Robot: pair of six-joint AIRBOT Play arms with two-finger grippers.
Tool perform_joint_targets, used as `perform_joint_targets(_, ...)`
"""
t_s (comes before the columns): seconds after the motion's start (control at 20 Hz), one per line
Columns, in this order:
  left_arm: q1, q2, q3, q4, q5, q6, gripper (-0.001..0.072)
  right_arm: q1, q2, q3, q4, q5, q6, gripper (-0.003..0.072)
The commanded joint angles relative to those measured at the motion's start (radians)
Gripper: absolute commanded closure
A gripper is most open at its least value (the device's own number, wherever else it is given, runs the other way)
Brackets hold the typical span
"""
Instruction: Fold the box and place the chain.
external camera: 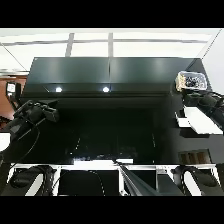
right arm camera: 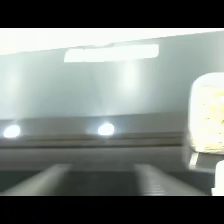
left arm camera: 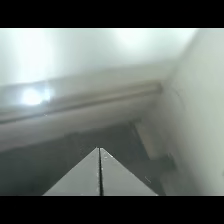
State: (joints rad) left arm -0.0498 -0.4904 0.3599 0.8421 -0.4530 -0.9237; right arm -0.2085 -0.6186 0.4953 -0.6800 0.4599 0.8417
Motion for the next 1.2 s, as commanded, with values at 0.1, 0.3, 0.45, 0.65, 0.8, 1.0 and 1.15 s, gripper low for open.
perform_joint_targets(0.1, -0.001, -0.104, -0.001, -0.084, 0.130, -0.001, 0.0013, -0.191, -0.226, 0.118, -0.271, -0.187, 0.286, -0.0034)
perform_joint_targets(0.3, 0.000, -0.107, -0.001, -0.089, 0.095, 0.000, 0.0013, -0.591, -0.486, 0.425, -0.529, 0.205, 0.423, -0.0034)
perform_joint_targets(0.45, 0.000, -0.107, -0.002, -0.095, 0.064, 0.000, 0.0014, -0.747, -0.646, 0.593, -0.782, 0.474, 0.415, -0.0034)
perform_joint_targets(0.65, 0.000, -0.111, -0.002, -0.096, 0.049, 0.000, 0.0015, -0.821, -0.773, 0.674, -0.852, 0.519, 0.405, -0.0034)
perform_joint_targets(0.8, 0.000, -0.111, -0.002, -0.096, 0.057, 0.000, 0.0016, -0.824, -0.906, 0.780, -0.732, 0.687, 0.238, -0.0034)
perform_joint_targets(1.0, 0.000, -0.111, -0.002, -0.097, 0.054, -0.001, 0.0017, -0.821, -1.022, 0.859, -0.516, 0.767, 0.060, -0.0034)
perform_joint_targets(1.15, 0.000, -0.111, -0.002, -0.132, 0.049, -0.002, 0.0018, -0.807, -1.056, 0.865, -0.525, 0.744, 0.015, 0.0201)
